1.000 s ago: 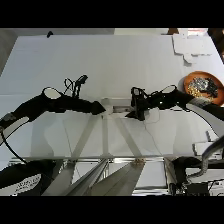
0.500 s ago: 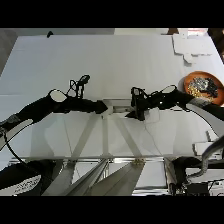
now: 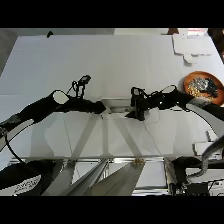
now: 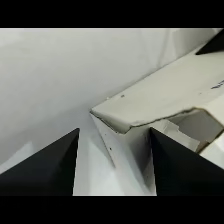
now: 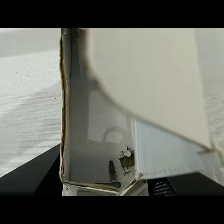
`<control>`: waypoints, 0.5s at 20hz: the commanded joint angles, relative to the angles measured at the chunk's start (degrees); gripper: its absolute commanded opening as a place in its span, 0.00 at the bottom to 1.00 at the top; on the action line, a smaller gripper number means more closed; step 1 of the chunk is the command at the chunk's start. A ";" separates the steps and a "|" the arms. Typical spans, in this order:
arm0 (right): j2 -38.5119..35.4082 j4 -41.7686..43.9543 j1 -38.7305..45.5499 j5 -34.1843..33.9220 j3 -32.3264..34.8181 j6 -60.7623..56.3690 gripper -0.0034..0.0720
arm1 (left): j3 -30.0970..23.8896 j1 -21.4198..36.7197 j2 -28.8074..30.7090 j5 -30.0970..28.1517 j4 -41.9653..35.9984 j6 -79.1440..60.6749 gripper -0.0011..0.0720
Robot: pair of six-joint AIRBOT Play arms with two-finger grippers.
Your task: Fold the box and place the chain.
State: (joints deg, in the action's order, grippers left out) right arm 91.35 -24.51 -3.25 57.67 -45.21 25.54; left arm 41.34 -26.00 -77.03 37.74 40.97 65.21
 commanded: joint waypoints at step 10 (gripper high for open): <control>-0.04 -0.09 0.04 -0.02 -0.02 -0.02 0.57 | 5.95 -3.76 -0.04 9.46 13.86 17.27 0.56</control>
State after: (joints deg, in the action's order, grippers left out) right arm 91.35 -24.67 -3.22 57.65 -45.21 25.52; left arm 46.68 -29.45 -77.06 43.81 51.51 77.41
